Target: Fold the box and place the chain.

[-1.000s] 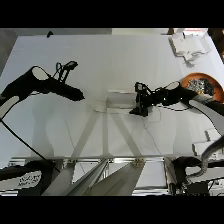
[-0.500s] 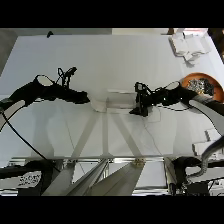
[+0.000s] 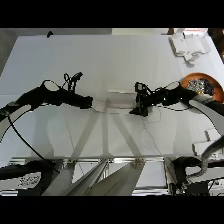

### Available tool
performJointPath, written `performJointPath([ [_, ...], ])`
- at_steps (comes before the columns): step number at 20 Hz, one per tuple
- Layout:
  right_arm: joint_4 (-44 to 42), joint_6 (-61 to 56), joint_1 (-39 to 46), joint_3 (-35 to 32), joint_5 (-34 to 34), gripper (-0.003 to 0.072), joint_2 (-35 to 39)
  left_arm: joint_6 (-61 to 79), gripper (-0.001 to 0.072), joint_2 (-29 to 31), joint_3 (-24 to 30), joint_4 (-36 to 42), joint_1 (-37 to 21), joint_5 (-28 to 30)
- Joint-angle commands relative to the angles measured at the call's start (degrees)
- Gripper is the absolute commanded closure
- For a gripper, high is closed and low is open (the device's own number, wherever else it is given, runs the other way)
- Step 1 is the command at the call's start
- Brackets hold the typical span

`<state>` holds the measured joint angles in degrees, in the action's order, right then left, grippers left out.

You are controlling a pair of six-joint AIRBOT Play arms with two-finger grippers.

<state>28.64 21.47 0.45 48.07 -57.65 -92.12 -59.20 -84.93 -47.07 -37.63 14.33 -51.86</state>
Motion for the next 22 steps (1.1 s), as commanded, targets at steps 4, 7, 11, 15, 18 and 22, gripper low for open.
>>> performJointPath([
  [4,0.0,0.0,0.0,0.0,0.0,0.0192,0.0,3.0,0.0704,0.1,0.2,7.9,1.5,-1.3],
  [7,0.0,0.0,0.0,0.1,0.0,0.0192,0.0,7.4,0.0698,0.1,0.2,15.4,1.5,-2.3],
  [11,0.0,0.0,0.0,0.1,0.0,0.0192,0.0,9.8,0.0502,0.1,0.2,17.6,1.5,-2.4],
  [15,0.0,0.0,0.0,0.0,0.0,0.0192,0.0,10.2,0.0481,0.1,0.2,17.7,1.5,-2.9],
  [18,0.0,0.0,0.0,0.0,0.0,0.0192,0.0,10.2,0.0468,0.1,0.2,17.7,1.5,-3.0],
  [22,0.0,0.0,0.0,0.0,0.0,0.0192,0.0,11.2,0.0279,0.1,0.2,17.6,3.5,-2.4],
])
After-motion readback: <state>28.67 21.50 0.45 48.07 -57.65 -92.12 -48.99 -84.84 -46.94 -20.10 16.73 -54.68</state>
